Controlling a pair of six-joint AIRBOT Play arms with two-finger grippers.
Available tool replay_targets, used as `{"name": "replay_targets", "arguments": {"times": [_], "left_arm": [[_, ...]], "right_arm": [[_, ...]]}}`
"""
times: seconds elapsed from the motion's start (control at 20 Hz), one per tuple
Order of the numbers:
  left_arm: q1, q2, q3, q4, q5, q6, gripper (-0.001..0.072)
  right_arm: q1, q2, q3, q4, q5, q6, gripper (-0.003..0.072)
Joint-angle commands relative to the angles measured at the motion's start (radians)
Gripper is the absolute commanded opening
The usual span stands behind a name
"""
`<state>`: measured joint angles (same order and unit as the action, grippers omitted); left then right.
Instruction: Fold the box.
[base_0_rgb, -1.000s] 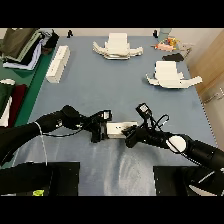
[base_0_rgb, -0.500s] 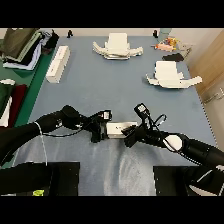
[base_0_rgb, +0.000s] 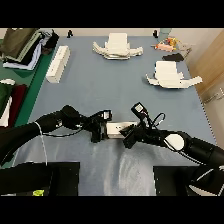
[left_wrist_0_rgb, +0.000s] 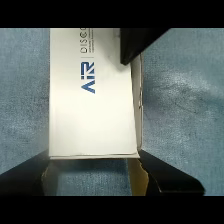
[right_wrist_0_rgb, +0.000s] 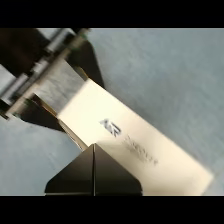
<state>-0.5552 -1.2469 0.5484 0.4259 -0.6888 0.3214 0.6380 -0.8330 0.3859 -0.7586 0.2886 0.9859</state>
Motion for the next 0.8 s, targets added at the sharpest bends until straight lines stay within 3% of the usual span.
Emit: {"name": "replay_targets", "arguments": {"times": [0.0,0.25,0.4,0.55,0.65,0.75], "left_arm": [[0.0,0.0,0.001,0.001,0.0,0.003,0.0464],[0.0,0.0,0.001,0.0,0.0,0.003,0.0464],[0.0,0.0,0.001,0.0,0.0,0.002,0.0465],[0.0,0.0,0.001,0.001,0.0,0.003,0.0464],[0.0,0.0,0.001,0.001,0.0,0.003,0.0464],[0.0,0.0,0.001,-0.005,0.0,0.003,0.0464]], "right_arm": [[-0.003,0.056,0.044,-0.065,-0.016,0.001,0.0004],[-0.02,0.035,0.093,-0.198,0.051,0.042,0.0004],[-0.091,-0.035,0.182,-0.523,0.266,0.325,0.0004],[-0.17,-0.117,0.322,-0.907,0.576,0.691,0.0005],[-0.227,-0.156,0.406,-0.996,0.743,0.842,0.0005],[-0.276,-0.171,0.45,-0.988,0.806,0.93,0.0005]]}}
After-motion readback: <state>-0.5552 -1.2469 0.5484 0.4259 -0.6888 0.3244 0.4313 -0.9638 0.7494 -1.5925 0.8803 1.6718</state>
